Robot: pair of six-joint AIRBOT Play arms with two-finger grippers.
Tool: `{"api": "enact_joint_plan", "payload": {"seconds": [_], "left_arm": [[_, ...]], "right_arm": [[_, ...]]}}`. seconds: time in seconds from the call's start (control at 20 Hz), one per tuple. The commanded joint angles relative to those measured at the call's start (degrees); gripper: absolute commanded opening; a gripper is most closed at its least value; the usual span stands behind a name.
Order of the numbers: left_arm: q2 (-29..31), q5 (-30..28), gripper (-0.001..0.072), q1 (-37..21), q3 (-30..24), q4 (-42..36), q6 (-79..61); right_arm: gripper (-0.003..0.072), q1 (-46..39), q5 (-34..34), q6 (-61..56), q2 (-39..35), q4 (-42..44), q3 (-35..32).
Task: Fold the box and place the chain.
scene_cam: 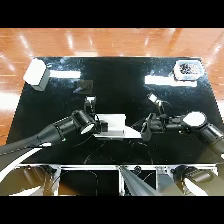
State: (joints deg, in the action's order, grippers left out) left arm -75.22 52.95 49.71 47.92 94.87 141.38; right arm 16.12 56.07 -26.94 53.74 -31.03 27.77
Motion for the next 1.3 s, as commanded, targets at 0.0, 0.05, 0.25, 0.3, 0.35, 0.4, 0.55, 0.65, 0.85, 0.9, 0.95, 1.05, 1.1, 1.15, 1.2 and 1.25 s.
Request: {"api": "enact_joint_plan", "payload": {"seconds": [0.0,0.05,0.25,0.3,0.35,0.4,0.55,0.65,0.85,0.9,0.95,1.05,1.1,1.15,1.2,1.25], "left_arm": [[0.0,0.0,0.0022,0.0,0.0,0.0,0.0],[0.0,0.0,0.0022,0.0,0.0,0.0,0.0],[0.0,0.0,0.0022,0.0,0.0,0.0,-0.1],[0.0,0.0,0.0022,0.0,0.0,0.0,-0.1],[0.0,0.0,0.0022,0.0,0.0,0.0,-0.1],[0.0,0.0,0.0022,0.0,0.0,0.0,0.0],[0.0,0.0,0.0022,0.0,0.0,0.0,-0.1],[0.0,0.0,0.0022,0.0,0.0,0.1,-0.1],[0.0,0.0,0.0022,0.0,0.0,0.1,-0.1],[0.0,0.0,0.0022,0.0,0.0,0.0,-0.1],[0.0,0.0,0.0022,0.0,0.0,0.0,-0.1],[0.0,0.0,0.0022,0.0,0.0,0.0,-0.1],[0.0,-0.1,0.0022,0.0,0.0,0.0,0.0],[0.0,-0.1,0.0022,0.0,0.0,0.0,0.0],[0.0,-0.1,0.0022,0.0,0.0,0.0,-0.1],[0.0,-0.2,0.0022,0.0,0.0,0.0,-0.1]], "right_arm": [[0.0044,-4.9,4.7,-28.2,-0.7,-1.6,0.1],[0.0044,-6.8,5.0,-36.7,-0.7,-7.5,0.0],[0.0044,-11.4,7.3,-53.3,-0.7,-29.0,0.0],[0.0044,-11.5,8.1,-54.7,-0.7,-32.2,0.0],[0.0044,-11.5,8.2,-56.8,-0.7,-35.2,0.0],[0.0044,-11.5,7.9,-60.1,-0.7,-38.5,0.0],[0.0044,-11.5,7.8,-62.9,0.0,-42.3,0.0],[0.0044,-11.5,7.6,-62.8,2.4,-41.0,-0.4],[0.0043,-11.5,4.2,-56.7,8.2,-33.3,-0.7],[0.0043,-11.5,3.5,-54.4,9.3,-30.9,-0.7],[0.0044,-11.5,3.1,-52.0,10.2,-28.4,-0.7],[0.0043,-11.5,2.9,-47.1,11.9,-22.6,-0.7],[0.0044,-11.5,2.9,-45.5,12.3,-20.5,-0.7],[0.0043,-11.5,3.1,-43.9,12.5,-18.2,-0.7],[0.0044,-11.5,3.5,-42.3,12.5,-15.7,-0.7],[0.0043,-11.5,4.1,-40.9,12.5,-13.7,-0.7]]}}
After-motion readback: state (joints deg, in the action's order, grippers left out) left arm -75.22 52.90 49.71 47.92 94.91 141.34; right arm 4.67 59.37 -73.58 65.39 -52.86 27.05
